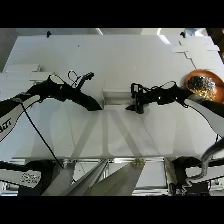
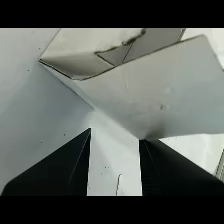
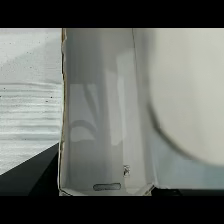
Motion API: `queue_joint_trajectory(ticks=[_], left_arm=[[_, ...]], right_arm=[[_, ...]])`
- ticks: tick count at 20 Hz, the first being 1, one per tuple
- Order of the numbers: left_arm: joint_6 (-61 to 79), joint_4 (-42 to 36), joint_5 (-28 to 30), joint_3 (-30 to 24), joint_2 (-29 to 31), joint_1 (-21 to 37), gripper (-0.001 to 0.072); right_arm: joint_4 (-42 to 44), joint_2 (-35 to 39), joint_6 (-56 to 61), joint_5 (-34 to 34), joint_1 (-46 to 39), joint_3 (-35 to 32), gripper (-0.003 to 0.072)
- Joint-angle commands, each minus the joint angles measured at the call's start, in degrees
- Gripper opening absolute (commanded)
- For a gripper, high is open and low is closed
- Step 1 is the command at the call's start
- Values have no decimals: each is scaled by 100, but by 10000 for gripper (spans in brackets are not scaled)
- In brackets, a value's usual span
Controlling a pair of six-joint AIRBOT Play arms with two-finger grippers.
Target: Fold the box and place the chain.
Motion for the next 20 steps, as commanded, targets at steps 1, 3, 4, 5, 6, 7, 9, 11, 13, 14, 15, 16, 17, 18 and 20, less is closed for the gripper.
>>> queue_joint_trajectory(ticks=[1, 3, 4, 5, 6, 7, 9, 11, 13, 14, 15, 16, 17, 18, 20], left_arm=[[31, 114, -31, 2, 2, 11, 334], [39, 122, -74, 2, 4, 55, 334], [96, 155, -133, 2, 4, 92, 334], [157, 232, -192, 2, 11, 122, 334], [155, 391, -168, 2, 39, 151, 333], [149, 553, -103, 2, 79, 181, 330], [92, 750, 142, 2, 197, 227, 276], [-55, 756, 452, 2, 339, 260, 275], [-66, 719, 802, 2, 492, 256, 276], [-11, 678, 879, 2, 549, 258, 276], [7, 579, 879, 2, 588, 258, 276], [26, 437, 813, 2, 603, 258, 277], [31, 299, 745, 2, 603, 258, 279], [52, 129, 667, 2, 603, 256, 286], [304, -219, 490, 2, 603, 258, 304]], right_arm=[[-17, 4, -9, 17, -4, 2, 377], [-17, 4, -9, 17, -2, 2, 377], [-17, 4, -9, 17, -4, 2, 377], [-17, 4, -9, 17, -4, 0, 377], [-17, 4, -9, 17, -2, 0, 377], [-17, 4, -9, 17, -4, 2, 377], [-17, 4, -9, 17, -2, 0, 377], [-17, 4, -9, 17, -4, 0, 377], [-17, 4, -9, 17, -4, 0, 377], [-17, 4, -9, 17, -4, 0, 377], [-17, 4, -9, 17, -2, 2, 377], [-17, 4, -9, 17, -4, 2, 377], [-17, 4, -9, 17, -4, 0, 377], [-17, 4, -9, 17, -4, 0, 377], [-17, 4, -9, 17, -4, 2, 377]])
